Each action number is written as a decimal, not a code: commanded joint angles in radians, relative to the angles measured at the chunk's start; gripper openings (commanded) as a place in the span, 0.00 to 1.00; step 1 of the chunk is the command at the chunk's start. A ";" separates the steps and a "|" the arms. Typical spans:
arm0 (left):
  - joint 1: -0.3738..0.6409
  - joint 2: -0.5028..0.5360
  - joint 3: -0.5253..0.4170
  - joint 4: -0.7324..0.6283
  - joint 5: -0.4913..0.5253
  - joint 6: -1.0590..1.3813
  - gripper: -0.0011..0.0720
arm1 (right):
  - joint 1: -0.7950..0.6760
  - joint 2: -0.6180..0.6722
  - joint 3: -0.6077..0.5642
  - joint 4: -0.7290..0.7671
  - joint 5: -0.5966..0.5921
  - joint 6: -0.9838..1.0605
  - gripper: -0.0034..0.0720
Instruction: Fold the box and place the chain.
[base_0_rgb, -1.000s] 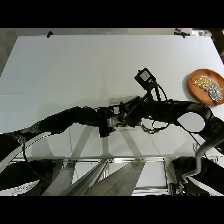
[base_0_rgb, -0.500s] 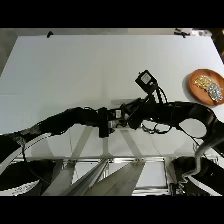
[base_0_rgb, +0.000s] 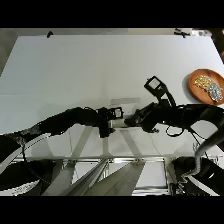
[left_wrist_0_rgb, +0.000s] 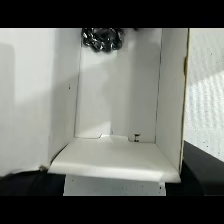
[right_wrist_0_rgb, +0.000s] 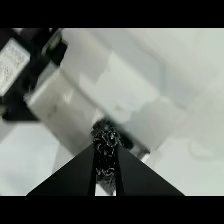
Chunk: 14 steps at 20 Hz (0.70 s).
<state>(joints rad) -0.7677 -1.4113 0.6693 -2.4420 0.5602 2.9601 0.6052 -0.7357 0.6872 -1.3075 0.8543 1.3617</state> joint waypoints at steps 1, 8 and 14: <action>-0.001 0.000 0.000 -0.003 0.006 -0.003 0.03 | -0.001 -0.039 -0.003 0.031 0.019 0.000 0.06; -0.001 0.000 0.000 -0.003 0.008 -0.003 0.03 | 0.009 -0.212 -0.003 0.128 0.017 -0.048 0.06; -0.001 0.000 0.000 -0.003 0.011 -0.003 0.03 | 0.048 -0.312 -0.003 0.128 0.017 -0.050 0.11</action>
<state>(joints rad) -0.7677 -1.4113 0.6697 -2.4454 0.5686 2.9574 0.6418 -1.0046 0.6846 -1.1889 0.8700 1.3159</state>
